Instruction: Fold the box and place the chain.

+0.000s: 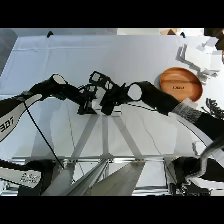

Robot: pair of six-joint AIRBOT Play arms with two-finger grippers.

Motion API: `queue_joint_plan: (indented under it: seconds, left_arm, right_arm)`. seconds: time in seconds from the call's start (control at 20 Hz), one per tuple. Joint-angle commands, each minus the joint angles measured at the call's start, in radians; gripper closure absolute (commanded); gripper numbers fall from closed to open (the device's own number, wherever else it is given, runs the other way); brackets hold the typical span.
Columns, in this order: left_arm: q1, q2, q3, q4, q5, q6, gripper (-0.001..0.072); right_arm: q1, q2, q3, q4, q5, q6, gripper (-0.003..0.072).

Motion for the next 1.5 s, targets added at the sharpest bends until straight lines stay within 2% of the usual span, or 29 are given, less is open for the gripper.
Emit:
queue_joint_plan:
  seconds: [0.0, 0.45, 0.85, 0.9, 1.0, 1.05, 1.25, 1.45]
  left_arm:
    - [0.000, 0.000, 0.000, 0.000, 0.000, 0.000, 0.0535]
    - [0.000, 0.000, 0.000, 0.000, 0.000, 0.000, 0.0535]
    - [0.000, 0.000, 0.000, 0.000, 0.000, 0.000, 0.0535]
    - [0.000, 0.000, 0.000, 0.000, 0.000, 0.000, 0.0535]
    - [0.000, 0.000, 0.000, 0.000, 0.000, 0.000, 0.0535]
    - [0.000, 0.000, 0.000, 0.000, 0.000, 0.000, 0.0535]
    - [0.000, 0.000, 0.000, 0.000, 0.000, 0.000, 0.0535]
    - [0.000, 0.000, 0.000, 0.000, 0.000, 0.000, 0.0535]
  right_arm:
    - [0.024, 0.004, -0.015, -0.072, -0.045, 0.012, 0.0468]
    - [0.024, 0.004, -0.019, -0.223, -0.057, 0.071, 0.0469]
    - [0.077, 0.000, -0.057, -0.222, -0.042, 0.080, 0.0467]
    - [0.080, -0.002, -0.060, -0.222, -0.042, 0.080, 0.0446]
    - [0.080, -0.005, -0.060, -0.220, -0.040, 0.080, 0.0305]
    - [0.080, -0.005, -0.060, -0.220, -0.040, 0.080, 0.0271]
    - [0.080, 0.010, -0.060, -0.219, -0.027, 0.080, 0.0271]
    - [0.080, 0.065, -0.060, -0.219, 0.036, 0.143, 0.0272]
